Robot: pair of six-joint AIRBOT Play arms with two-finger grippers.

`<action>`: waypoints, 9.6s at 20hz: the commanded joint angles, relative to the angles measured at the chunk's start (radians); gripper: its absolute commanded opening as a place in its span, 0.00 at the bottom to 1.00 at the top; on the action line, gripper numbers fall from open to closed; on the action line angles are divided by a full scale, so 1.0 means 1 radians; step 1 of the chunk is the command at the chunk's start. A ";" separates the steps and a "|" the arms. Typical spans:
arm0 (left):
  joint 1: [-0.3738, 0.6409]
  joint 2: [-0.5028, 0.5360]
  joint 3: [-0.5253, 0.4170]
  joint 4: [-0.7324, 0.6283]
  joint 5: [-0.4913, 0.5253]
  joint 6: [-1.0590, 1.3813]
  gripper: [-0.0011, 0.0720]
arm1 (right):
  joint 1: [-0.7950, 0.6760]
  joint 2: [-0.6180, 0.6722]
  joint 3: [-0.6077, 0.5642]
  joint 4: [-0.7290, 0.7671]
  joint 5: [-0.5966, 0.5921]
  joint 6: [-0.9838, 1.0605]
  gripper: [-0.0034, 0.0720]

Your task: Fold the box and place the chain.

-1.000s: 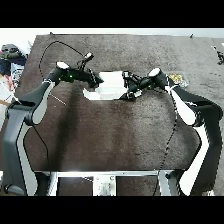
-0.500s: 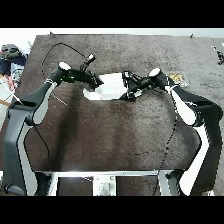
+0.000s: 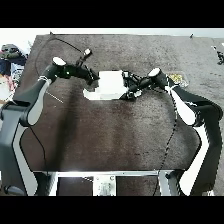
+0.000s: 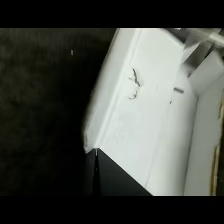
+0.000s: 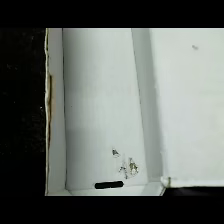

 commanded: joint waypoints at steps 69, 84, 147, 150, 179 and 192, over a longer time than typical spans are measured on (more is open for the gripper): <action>-0.076 0.020 -0.224 0.028 -0.063 0.294 0.28 | 0.000 -0.001 0.000 0.001 0.001 0.001 0.66; -0.045 0.021 -0.224 0.022 -0.068 0.280 0.32 | 0.000 -0.001 0.000 0.001 0.001 0.001 0.66; 0.053 0.224 -0.557 0.061 0.149 -0.845 0.03 | 0.000 -0.001 0.000 0.001 0.001 0.001 0.66; 0.053 0.224 -0.557 0.032 0.148 -0.845 0.03 | 0.000 -0.001 0.000 0.001 0.001 0.001 0.66; -0.061 0.225 -0.399 0.114 0.085 -1.009 0.41 | 0.000 -0.001 0.000 0.001 0.001 0.001 0.66; -0.139 0.225 -0.325 0.339 0.125 -1.333 0.41 | 0.000 -0.001 0.000 0.001 0.002 0.001 0.66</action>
